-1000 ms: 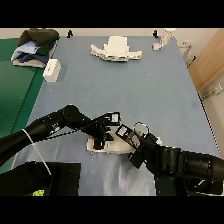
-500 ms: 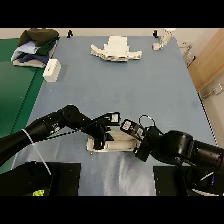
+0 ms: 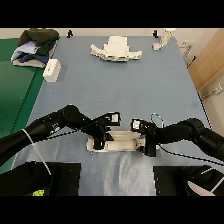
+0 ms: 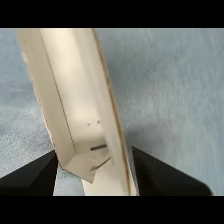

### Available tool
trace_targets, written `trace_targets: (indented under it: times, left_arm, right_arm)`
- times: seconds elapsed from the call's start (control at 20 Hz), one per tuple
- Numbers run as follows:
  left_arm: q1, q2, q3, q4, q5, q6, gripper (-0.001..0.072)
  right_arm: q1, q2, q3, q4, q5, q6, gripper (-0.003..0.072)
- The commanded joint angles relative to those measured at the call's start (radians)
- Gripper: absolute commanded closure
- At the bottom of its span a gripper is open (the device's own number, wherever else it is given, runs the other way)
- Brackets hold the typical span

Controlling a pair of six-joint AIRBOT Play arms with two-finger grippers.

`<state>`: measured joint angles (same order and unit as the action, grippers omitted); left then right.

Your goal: Fold the box.

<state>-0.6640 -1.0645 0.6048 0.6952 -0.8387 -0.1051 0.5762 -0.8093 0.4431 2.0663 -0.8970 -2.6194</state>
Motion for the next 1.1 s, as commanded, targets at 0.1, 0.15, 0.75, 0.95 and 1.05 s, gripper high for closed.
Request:
trace_targets:
  times: [0.1,0.15,0.75,0.95,1.05]
  left_arm:
    - [0.000,0.000,0.000,0.000,0.000,0.000,0.0697]
    - [0.000,0.000,0.000,0.000,0.000,0.000,0.0697]
    - [0.000,0.000,0.000,0.000,0.000,0.000,0.0697]
    - [0.000,0.000,0.000,0.000,0.000,0.000,0.0697]
    - [0.000,0.000,0.000,0.000,0.000,0.000,0.0697]
  right_arm:
    - [-0.093,-0.031,-0.029,0.200,-0.027,-0.320,-0.0034]
    - [-0.093,-0.034,-0.029,0.192,-0.027,-0.319,-0.0034]
    - [-0.077,-0.146,-0.029,0.167,0.000,-0.368,-0.0020]
    - [-0.077,-0.183,-0.042,0.180,0.047,-0.375,0.0046]
    - [-0.077,-0.183,-0.043,0.180,0.047,-0.375,0.0046]
